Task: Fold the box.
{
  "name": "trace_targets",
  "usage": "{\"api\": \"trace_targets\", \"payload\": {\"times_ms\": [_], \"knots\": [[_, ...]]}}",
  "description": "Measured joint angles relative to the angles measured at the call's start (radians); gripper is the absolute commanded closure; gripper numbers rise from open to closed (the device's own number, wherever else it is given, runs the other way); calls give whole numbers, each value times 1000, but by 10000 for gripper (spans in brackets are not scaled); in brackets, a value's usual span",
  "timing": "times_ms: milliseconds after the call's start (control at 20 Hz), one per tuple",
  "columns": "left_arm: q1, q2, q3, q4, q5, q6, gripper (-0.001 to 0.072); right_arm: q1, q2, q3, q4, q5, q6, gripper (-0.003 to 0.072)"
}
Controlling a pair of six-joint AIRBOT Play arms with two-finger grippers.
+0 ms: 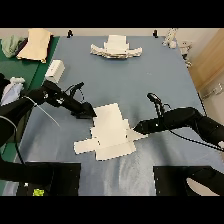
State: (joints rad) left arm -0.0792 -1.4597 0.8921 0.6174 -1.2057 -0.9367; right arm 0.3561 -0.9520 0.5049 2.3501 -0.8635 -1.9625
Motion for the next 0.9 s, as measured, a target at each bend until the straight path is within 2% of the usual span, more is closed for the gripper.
{"api": "trace_targets", "payload": {"times_ms": [200, 400, 450, 500, 550, 900], "knots": [[-9, -93, 9, -130, -72, 113, 244, 0, 0, 0, 0, 2, 0, 685], [-30, -142, 20, -166, -122, 178, 245, 0, 0, 0, 0, 2, 0, 686], [-32, -147, 26, -170, -130, 188, 286, 0, 0, 0, 0, 2, 0, 685], [-34, -151, 32, -168, -136, 194, 453, 0, 0, 0, 0, 2, 0, 685], [-35, -154, 39, -164, -143, 201, 476, 0, 0, 0, -1, 2, 0, 685], [-40, -161, 68, -128, -194, 233, 477, 0, 0, 0, -4, 3, 1, 685]]}}
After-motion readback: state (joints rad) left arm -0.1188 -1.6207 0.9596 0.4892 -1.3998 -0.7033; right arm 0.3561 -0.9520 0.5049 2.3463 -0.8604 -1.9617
